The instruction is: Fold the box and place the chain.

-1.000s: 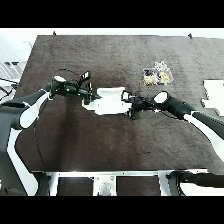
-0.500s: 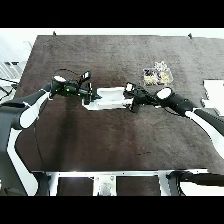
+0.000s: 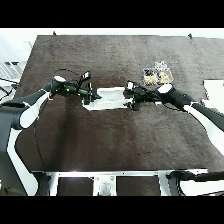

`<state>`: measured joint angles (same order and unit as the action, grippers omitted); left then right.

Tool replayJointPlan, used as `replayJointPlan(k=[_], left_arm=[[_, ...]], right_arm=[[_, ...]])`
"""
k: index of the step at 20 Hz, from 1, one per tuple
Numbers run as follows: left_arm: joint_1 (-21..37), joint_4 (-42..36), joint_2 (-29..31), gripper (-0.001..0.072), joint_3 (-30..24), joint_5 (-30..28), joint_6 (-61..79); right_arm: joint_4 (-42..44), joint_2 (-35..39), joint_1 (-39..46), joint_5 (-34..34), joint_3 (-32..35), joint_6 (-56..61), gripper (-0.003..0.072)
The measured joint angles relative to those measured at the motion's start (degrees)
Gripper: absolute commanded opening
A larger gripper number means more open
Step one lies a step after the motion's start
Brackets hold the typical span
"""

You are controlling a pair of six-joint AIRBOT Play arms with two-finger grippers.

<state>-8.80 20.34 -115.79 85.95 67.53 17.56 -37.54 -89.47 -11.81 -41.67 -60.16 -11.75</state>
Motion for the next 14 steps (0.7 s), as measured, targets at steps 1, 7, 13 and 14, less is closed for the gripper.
replayJointPlan(k=[1, 7, 13, 14], left_arm=[[0.0, 0.0, 0.0, 0.0021, 0.0, 0.0, 0.0], [0.0, 0.0, 0.0, 0.0021, 0.0, 0.0, 0.0], [0.0, 0.0, 0.0, 0.0021, 0.0, 0.0, 0.0], [0.0, 0.0, 0.0, 0.0020, 0.0, 0.0, 0.0]], right_arm=[[0.2, -0.7, 0.3, -1.1, -0.7, -0.5, 0.0644], [1.4, -4.8, 2.1, -7.8, -5.5, -3.0, 0.0645], [2.4, -9.9, 3.0, -13.7, -10.4, -3.8, 0.0644], [2.5, -10.5, 3.0, -14.4, -10.8, -3.9, 0.0645]])
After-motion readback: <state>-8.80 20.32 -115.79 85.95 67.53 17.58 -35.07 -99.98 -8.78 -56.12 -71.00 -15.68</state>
